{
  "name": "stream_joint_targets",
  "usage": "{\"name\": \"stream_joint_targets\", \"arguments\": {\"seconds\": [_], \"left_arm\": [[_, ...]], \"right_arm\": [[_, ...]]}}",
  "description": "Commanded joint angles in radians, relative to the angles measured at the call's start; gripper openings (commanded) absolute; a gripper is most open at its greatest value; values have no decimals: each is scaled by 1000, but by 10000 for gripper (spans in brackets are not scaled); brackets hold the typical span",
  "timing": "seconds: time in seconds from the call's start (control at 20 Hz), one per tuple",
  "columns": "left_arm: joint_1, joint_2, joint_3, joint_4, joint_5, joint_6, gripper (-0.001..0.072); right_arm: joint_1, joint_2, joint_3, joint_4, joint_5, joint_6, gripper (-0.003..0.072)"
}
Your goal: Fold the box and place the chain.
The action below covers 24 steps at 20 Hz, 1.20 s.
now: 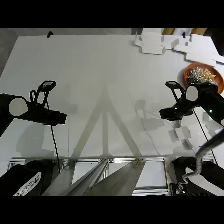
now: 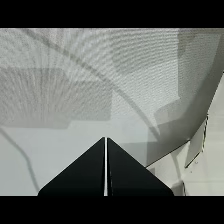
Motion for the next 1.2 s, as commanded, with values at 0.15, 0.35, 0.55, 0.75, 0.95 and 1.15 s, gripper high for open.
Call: {"name": "stream_joint_targets", "arguments": {"seconds": [0.15, 0.35, 0.55, 0.75, 0.95, 1.15], "left_arm": [[0, 0, 0, 0, 0, 0, 6], [0, 0, 0, 0, 0, 0, 6], [0, 0, 0, 0, 0, 0, 6], [0, 0, 0, 0, 0, 0, 6], [0, 0, 0, 0, 0, 0, 6], [0, 0, 0, 0, 0, 0, 6]], "right_arm": [[-1, 0, 4, -5, 18, 0, 17], [-34, 4, 60, -214, 138, -19, 14], [-224, 4, 88, -388, 150, -46, 14], [-449, 4, 89, -400, 37, -89, 350], [-606, 4, 89, -419, -102, -258, 508], [-722, -18, 89, -438, -169, -301, 513]]}}
